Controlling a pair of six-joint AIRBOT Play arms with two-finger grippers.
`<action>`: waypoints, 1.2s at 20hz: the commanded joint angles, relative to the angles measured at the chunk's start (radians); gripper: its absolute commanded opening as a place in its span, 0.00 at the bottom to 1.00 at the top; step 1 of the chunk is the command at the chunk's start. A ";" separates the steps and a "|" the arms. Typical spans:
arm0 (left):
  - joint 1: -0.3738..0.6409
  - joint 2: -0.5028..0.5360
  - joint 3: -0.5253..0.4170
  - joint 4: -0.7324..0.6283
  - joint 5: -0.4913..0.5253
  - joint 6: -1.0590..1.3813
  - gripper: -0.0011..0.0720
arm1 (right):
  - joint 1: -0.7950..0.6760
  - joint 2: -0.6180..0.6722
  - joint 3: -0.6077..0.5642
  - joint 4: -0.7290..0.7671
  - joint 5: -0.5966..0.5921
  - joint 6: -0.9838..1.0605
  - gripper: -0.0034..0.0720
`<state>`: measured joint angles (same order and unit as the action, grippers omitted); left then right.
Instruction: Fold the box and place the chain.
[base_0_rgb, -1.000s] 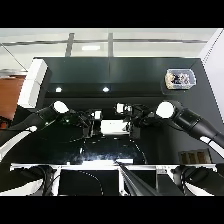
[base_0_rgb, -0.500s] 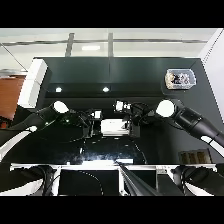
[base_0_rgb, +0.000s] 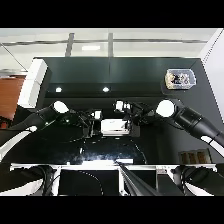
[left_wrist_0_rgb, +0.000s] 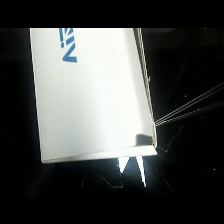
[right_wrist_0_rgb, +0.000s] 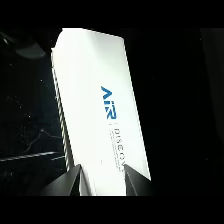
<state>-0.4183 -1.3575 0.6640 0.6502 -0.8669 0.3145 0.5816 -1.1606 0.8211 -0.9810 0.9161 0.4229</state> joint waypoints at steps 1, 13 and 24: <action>0.000 0.000 0.000 0.000 0.000 0.000 0.71 | 0.000 0.000 0.000 -0.008 -0.002 0.008 0.44; 0.000 0.000 0.000 0.000 0.001 0.000 0.71 | 0.000 -0.004 -0.002 -0.006 -0.023 0.012 0.44; 0.000 0.000 0.000 0.000 0.000 0.000 0.71 | 0.000 -0.004 -0.002 -0.006 -0.006 0.016 0.46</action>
<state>-0.4183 -1.3575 0.6640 0.6506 -0.8665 0.3149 0.5819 -1.1637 0.8192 -0.9871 0.9043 0.4381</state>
